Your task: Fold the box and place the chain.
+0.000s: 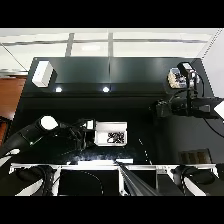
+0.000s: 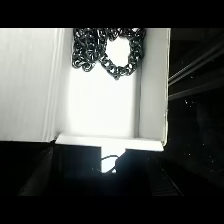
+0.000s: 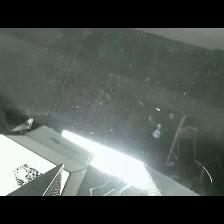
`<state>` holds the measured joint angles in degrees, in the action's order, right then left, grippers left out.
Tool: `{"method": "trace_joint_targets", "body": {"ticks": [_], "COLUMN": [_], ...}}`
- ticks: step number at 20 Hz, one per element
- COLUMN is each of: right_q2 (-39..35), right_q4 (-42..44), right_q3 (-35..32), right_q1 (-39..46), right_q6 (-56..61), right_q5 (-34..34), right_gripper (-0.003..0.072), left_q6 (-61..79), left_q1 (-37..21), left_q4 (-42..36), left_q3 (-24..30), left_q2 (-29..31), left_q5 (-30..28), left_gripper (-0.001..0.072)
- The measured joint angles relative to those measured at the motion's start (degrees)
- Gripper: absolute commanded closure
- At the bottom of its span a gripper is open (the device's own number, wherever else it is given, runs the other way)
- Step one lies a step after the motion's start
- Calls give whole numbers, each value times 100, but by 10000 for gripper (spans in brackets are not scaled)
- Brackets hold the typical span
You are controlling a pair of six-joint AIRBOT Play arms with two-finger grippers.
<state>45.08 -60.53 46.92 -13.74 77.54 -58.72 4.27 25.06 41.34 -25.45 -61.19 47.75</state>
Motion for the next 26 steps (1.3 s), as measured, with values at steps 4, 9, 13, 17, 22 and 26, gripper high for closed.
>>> {"method": "trace_joint_targets", "body": {"ticks": [4, 9, 13, 17, 22, 26], "right_q2": [0, 0, 0, -2, 0, 0], "right_q4": [0, 0, 0, 0, 2, 0], "right_q3": [0, 0, 0, -13, -26, -28], "right_q1": [0, 0, 0, 0, 0, 0], "right_q6": [0, 0, 0, 0, 0, 0], "right_q5": [33, 50, 57, 74, 92, 94], "right_gripper": [122, 122, 122, 122, 122, 121], "left_q6": [50, 46, 31, -2, -15, -15], "left_q1": [87, 116, 136, 170, 249, 391], "left_q4": [-31, -24, 76, 7, -162, -286], "left_q3": [0, 0, 2, 0, 2, 2], "left_q2": [0, 0, 0, -4, -107, -291], "left_q5": [-66, 2, 76, 0, -90, -192], "left_gripper": [3, 4, 3, 3, 3, 129]}}
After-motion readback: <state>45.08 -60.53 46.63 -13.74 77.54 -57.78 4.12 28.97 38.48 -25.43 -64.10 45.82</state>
